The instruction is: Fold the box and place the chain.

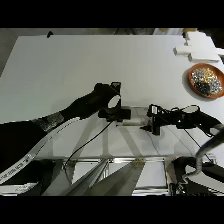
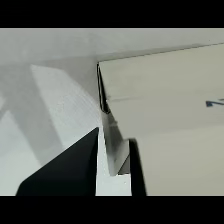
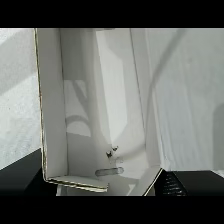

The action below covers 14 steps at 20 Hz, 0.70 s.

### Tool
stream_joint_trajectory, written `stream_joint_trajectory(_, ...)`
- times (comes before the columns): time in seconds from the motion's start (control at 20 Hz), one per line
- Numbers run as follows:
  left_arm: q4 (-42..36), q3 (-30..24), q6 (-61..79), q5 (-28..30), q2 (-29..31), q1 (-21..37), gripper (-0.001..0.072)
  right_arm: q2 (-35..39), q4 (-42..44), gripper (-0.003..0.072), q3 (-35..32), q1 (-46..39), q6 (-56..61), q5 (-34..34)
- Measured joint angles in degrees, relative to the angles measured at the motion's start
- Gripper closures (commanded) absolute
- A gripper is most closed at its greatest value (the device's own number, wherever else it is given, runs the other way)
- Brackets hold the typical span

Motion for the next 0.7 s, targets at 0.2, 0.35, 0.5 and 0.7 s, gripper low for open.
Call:
stream_joint_trajectory(0.2, 0.3, 4.0, -0.3, -3.4, -3.1, 0.2, 0.0275, 0.0, 0.0, 0.0224, 0.0, 0.0, 0.0, 0.0)
stream_joint_trajectory(0.35, -0.3, 5.4, 1.1, -4.8, -5.5, 0.1, 0.0277, 0.0, 0.0, 0.0224, 0.0, 0.0, 0.0, 0.0)
stream_joint_trajectory(0.5, -0.2, 5.9, 2.0, -5.0, -6.6, 0.0, 0.0278, 0.0, 0.0, 0.0224, 0.0, 0.0, 0.0, 0.0)
stream_joint_trajectory(0.7, 0.2, 6.1, 2.2, -4.8, -7.6, 0.0, 0.0307, 0.0, 0.0, 0.0224, 0.0, 0.0, 0.0, 0.0)
